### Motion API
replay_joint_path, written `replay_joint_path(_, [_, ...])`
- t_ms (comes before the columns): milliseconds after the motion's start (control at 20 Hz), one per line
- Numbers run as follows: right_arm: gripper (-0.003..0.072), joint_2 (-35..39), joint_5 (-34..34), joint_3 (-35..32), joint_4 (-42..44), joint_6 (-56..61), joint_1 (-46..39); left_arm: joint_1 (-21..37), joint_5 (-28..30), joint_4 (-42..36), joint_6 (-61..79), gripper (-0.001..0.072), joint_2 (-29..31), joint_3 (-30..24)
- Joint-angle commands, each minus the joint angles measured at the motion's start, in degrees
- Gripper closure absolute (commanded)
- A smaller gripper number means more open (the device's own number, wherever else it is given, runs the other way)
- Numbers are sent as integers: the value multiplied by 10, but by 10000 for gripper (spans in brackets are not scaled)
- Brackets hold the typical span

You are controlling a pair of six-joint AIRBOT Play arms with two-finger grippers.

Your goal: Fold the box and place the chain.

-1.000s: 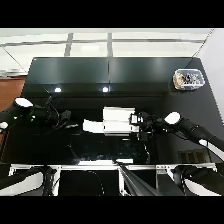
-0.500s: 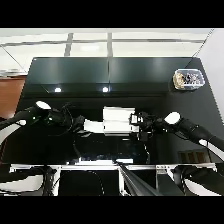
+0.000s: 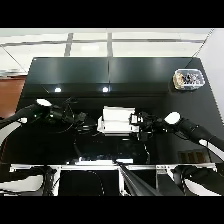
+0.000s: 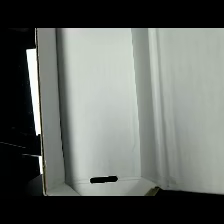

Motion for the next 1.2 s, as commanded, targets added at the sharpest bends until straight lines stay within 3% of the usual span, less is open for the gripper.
replay_joint_path(0, [272, 0, 0, 0, 0, 0, 0, -25, -17, -2, 4, 11, 0, 35])
replay_joint_path(150, [272, 0, 0, 0, 0, 0, 0, -66, -4, 7, -20, 25, 0, 67])
replay_joint_path(300, [272, 0, 0, 0, 0, 0, 0, -101, -17, 64, -108, 35, 0, 116])
replay_joint_path(400, [272, 0, 0, 0, 0, 0, 0, -115, -26, 94, -154, 153, 0, 141])
replay_joint_path(1050, [272, 0, 0, 0, 0, 0, 0, -215, 28, 247, -347, 175, 0, 213])
replay_joint_path(1150, [272, 0, 0, 0, 0, 0, 0, -228, 29, 265, -368, 213, 0, 220])
